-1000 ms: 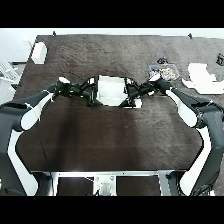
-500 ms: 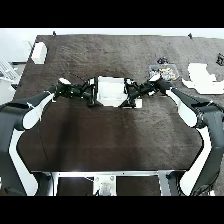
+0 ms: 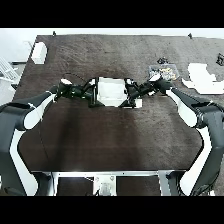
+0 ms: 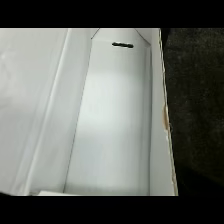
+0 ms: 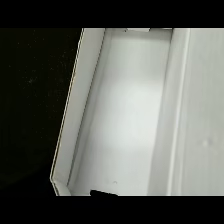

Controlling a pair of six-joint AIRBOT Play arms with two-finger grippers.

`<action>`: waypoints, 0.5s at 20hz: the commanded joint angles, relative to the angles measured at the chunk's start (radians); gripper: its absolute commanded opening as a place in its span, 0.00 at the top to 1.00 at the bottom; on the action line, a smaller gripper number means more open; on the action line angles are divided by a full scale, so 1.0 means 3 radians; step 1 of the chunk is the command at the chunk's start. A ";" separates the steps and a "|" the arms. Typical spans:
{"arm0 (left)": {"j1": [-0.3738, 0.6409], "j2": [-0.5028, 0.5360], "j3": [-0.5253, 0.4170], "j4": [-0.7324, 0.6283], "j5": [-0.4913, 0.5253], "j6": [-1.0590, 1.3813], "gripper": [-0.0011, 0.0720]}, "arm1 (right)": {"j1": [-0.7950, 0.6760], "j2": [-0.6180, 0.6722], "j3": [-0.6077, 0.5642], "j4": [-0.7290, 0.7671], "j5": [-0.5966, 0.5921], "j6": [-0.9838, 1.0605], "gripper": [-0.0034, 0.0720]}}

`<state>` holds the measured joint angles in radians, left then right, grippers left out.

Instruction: Fold the box and place the chain.

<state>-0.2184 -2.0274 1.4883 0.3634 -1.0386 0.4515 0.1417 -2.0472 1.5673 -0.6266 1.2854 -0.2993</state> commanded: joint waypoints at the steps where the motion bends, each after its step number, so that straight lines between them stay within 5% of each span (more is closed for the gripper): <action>1: -0.0005 -0.0003 0.0001 -0.0014 0.0022 0.0006 0.00 | 0.0000 -0.0003 0.0001 0.0005 -0.0006 0.0001 0.28; 3: -0.0005 -0.0003 0.0001 -0.0013 0.0022 0.0006 0.03 | 0.0000 -0.0003 0.0001 0.0005 -0.0006 0.0001 0.28; 5: -0.0004 -0.0003 0.0001 -0.0004 0.0009 0.0004 0.43 | 0.0000 -0.0003 0.0001 0.0005 -0.0006 0.0001 0.28; 10: -0.0001 -0.0003 0.0001 0.0234 0.0001 -0.0108 0.43 | 0.0000 -0.0003 0.0001 0.0005 -0.0006 0.0001 0.28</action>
